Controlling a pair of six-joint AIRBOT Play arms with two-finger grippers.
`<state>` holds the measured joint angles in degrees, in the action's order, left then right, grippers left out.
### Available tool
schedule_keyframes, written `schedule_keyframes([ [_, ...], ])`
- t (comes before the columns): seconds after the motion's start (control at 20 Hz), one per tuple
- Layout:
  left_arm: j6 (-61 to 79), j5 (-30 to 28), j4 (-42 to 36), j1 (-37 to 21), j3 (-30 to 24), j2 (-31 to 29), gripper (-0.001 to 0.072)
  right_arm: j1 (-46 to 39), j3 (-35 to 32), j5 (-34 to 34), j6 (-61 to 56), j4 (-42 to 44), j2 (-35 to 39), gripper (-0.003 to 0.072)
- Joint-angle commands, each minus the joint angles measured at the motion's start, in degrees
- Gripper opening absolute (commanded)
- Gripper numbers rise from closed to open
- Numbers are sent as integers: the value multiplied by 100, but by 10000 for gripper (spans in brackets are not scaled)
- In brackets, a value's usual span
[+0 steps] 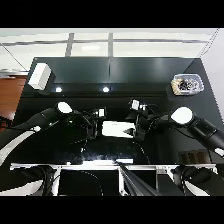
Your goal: Fold the box and place the chain.
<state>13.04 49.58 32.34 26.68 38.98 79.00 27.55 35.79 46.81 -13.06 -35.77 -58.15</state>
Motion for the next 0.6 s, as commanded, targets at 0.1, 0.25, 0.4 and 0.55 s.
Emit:
schedule_keyframes([
  [0.1, 2, -2, 0, 2, 2, 4, 395, 256, -22, -151, 157, -232, -151, 680],
  [0.25, 2, 0, 0, 2, 2, 4, 394, 258, -22, -186, 162, -245, -186, 680],
  [0.4, 2, 0, 0, 2, 2, 4, 395, 256, -22, -188, 162, -439, -186, 679],
  [0.55, 2, 0, 0, 2, 2, 4, 394, 256, -22, -210, 160, -483, -186, 679],
])
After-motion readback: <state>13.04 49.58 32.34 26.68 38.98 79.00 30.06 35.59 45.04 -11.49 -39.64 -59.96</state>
